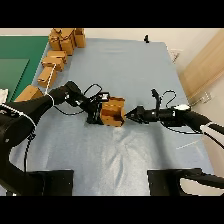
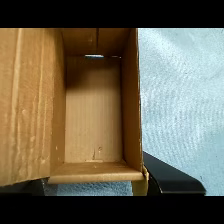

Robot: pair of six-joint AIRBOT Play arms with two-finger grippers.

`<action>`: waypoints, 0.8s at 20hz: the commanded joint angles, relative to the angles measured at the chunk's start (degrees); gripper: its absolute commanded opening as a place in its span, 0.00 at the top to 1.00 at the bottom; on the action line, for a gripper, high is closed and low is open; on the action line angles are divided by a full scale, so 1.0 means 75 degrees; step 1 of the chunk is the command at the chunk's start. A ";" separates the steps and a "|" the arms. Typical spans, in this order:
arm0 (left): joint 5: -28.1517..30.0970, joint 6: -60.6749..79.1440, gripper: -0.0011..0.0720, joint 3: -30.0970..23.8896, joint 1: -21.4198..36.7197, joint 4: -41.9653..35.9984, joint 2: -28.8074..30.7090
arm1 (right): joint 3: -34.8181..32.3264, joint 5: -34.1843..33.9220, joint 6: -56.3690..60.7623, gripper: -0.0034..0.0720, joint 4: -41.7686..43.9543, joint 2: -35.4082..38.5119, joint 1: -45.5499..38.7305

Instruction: Fold the box.

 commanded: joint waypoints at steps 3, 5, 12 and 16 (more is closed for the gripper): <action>0.0003 0.0000 0.42 0.0000 -0.0003 0.0000 0.0003 | 0.0286 -0.0038 0.0090 0.54 0.0087 -0.0192 0.0262; 0.0000 0.0000 0.42 0.0000 -0.0003 0.0000 0.0003 | 0.0527 -0.0041 0.0356 0.54 -0.0114 -0.0309 0.0367; 0.0000 -0.0003 0.42 0.0000 -0.0003 -0.0003 0.0003 | 0.1122 -0.0195 0.2186 0.46 -0.1521 -0.0408 0.0822; 0.0003 -0.0003 0.42 0.0000 -0.0003 -0.0003 0.0003 | 0.1408 -0.0460 0.2949 0.46 -0.1953 -0.0408 0.1072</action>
